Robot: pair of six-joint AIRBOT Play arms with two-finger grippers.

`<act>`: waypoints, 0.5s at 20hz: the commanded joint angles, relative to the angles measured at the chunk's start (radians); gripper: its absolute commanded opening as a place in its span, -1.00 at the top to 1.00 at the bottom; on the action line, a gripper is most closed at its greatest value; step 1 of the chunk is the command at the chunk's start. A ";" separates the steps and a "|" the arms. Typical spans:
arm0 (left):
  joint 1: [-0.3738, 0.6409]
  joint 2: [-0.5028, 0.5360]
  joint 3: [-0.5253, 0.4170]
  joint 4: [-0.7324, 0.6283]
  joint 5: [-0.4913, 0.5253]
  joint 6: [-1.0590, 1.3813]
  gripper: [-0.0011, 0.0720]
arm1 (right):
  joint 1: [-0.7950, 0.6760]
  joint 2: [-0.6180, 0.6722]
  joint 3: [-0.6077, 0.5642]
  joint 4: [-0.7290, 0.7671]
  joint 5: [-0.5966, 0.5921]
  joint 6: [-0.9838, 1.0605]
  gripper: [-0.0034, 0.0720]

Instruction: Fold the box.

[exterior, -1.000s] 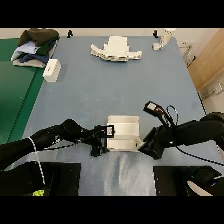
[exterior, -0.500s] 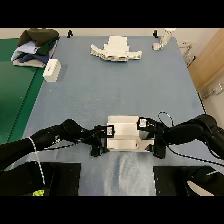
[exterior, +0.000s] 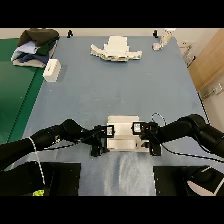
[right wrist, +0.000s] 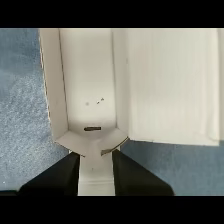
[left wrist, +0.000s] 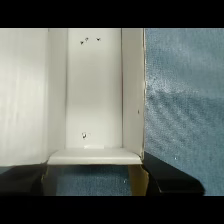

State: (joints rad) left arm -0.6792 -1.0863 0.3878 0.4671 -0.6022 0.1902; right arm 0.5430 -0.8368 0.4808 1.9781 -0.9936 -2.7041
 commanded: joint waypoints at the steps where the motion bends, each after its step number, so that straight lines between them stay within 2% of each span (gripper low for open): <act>1: 0.000 0.001 0.000 0.000 0.000 0.000 -0.46 | 0.001 -0.021 0.000 0.029 0.018 -0.037 0.40; 2: 0.000 0.001 0.000 0.001 0.000 0.000 -0.46 | 0.001 -0.024 0.000 0.043 0.028 -0.037 0.54; 3: 0.000 0.001 0.000 0.000 0.000 0.000 -0.46 | 0.001 -0.024 0.000 0.061 0.034 -0.037 0.55; 4: 0.000 0.001 0.000 0.000 0.000 0.000 -0.46 | 0.001 -0.024 0.000 0.085 0.035 -0.037 0.73; 10: 0.000 0.001 0.000 0.000 0.000 0.000 -0.46 | 0.028 -0.049 0.000 0.134 0.077 -0.037 0.73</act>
